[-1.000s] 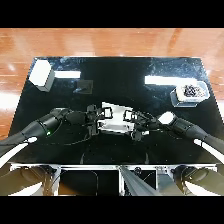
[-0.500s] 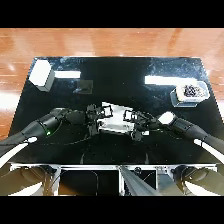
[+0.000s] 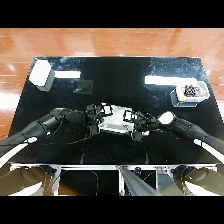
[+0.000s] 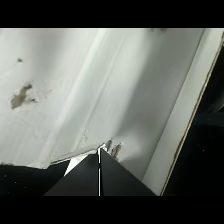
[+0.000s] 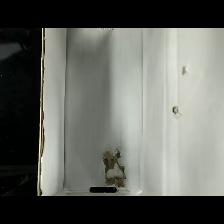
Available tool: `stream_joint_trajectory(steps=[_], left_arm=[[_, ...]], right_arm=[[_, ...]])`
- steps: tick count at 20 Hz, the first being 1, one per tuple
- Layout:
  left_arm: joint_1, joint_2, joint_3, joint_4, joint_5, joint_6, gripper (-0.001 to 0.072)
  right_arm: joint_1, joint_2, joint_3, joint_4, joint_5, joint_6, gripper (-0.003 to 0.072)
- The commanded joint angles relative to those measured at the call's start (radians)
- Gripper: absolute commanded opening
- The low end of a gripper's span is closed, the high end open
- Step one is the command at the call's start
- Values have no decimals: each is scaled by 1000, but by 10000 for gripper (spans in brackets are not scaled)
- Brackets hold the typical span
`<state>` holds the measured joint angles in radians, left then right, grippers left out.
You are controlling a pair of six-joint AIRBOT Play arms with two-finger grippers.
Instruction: Fold the box and place the chain.
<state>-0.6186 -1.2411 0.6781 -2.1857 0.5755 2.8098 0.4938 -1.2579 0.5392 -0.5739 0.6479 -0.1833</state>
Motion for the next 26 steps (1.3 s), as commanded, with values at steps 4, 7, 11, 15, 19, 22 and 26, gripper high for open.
stream_joint_trajectory(steps=[4,7,11,15,19,22,26], left_arm=[[0,35,0,15,34,-184,17],[0,56,-1,35,76,-271,16],[2,115,-14,35,117,-426,16],[72,243,-70,203,172,-610,17],[298,329,-107,284,255,-872,19],[474,275,-108,265,357,-1177,19],[569,116,-106,115,463,-1023,19]], right_arm=[[0,0,0,-7,6,-16,575],[0,0,0,-7,26,-37,574],[0,0,0,-7,29,-39,574],[0,0,0,-7,29,-38,574],[0,0,0,-3,29,-38,575],[0,0,0,-3,30,-38,575],[0,0,0,-3,29,-37,575]])
